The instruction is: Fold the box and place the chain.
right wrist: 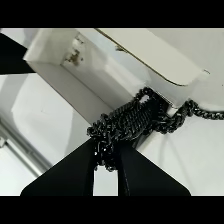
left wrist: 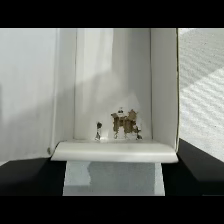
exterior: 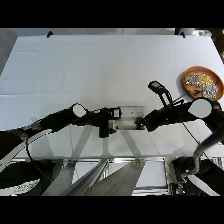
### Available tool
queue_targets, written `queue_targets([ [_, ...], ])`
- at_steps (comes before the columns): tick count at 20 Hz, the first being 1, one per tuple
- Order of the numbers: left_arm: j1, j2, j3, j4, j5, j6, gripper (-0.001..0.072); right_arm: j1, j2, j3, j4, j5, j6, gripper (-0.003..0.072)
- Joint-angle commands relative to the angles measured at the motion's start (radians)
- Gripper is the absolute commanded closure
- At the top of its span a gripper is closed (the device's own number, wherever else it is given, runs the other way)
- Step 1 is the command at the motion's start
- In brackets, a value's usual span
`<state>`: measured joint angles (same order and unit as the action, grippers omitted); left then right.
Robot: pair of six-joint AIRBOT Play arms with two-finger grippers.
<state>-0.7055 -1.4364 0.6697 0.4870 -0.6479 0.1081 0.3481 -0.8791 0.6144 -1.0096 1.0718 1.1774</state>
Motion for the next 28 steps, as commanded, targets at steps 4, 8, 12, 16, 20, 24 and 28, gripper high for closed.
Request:
queue_targets([
  [4, 0.0, 0.0, 0.0, 0.0, 0.0, 0.0, 0.0576, 0.001, -0.027, -0.046, -0.001, -0.098, -0.009, 0.0609],
  [8, 0.0, 0.0, 0.0, 0.0, 0.0, 0.0, 0.0576, 0.001, -0.032, -0.047, -0.007, -0.109, -0.009, 0.0501],
  [12, 0.0, 0.0, 0.0, 0.0, 0.0, 0.0, 0.0576, 0.001, -0.032, -0.046, -0.006, -0.122, -0.008, 0.0494],
  [16, 0.0, 0.0, 0.0, 0.0, 0.0, 0.0, 0.0576, 0.001, -0.019, -0.037, -0.008, -0.126, -0.008, 0.0495],
  [20, 0.0, 0.0, 0.0, 0.0, 0.0, 0.0, 0.0576, -0.067, 0.042, -0.021, -0.053, -0.12, 0.004, 0.0496],
  [24, 0.0, 0.0, 0.0, 0.0, 0.0, 0.0, 0.0576, -0.254, 0.086, -0.021, -0.25, -0.125, 0.099, 0.0496],
  [28, 0.0, 0.0, 0.0, 0.0, 0.0, 0.0, 0.0576, -0.42, 0.074, -0.021, -0.31, -0.28, 0.211, 0.0483],
])
